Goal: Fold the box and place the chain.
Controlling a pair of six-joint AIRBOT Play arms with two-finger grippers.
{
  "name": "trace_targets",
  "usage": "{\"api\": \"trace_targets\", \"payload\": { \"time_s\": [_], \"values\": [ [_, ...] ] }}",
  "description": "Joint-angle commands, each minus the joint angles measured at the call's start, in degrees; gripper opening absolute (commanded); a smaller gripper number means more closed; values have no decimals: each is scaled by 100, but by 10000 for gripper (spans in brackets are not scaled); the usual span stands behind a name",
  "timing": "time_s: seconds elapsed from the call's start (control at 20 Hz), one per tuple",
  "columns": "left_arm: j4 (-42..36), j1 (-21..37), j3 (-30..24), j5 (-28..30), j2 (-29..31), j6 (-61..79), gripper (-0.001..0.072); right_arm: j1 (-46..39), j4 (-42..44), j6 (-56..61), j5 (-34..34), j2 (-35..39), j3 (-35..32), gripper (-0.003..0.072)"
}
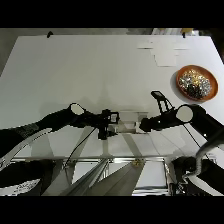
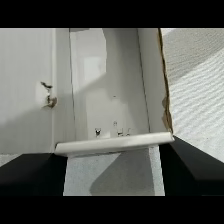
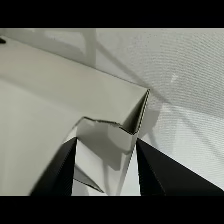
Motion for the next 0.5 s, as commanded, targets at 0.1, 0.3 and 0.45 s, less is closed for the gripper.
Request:
{"api": "trace_targets", "payload": {
  "time_s": [0.1,0.3,0.45],
  "values": [
    [2,-2,4,2,0,2,207,686,-1019,1788,90,-345,400,413],
    [2,-2,4,2,0,0,207,1093,-1438,2522,273,-570,428,413],
    [2,-2,4,2,0,2,207,1397,-1757,3086,249,-704,474,399]
  ]
}}
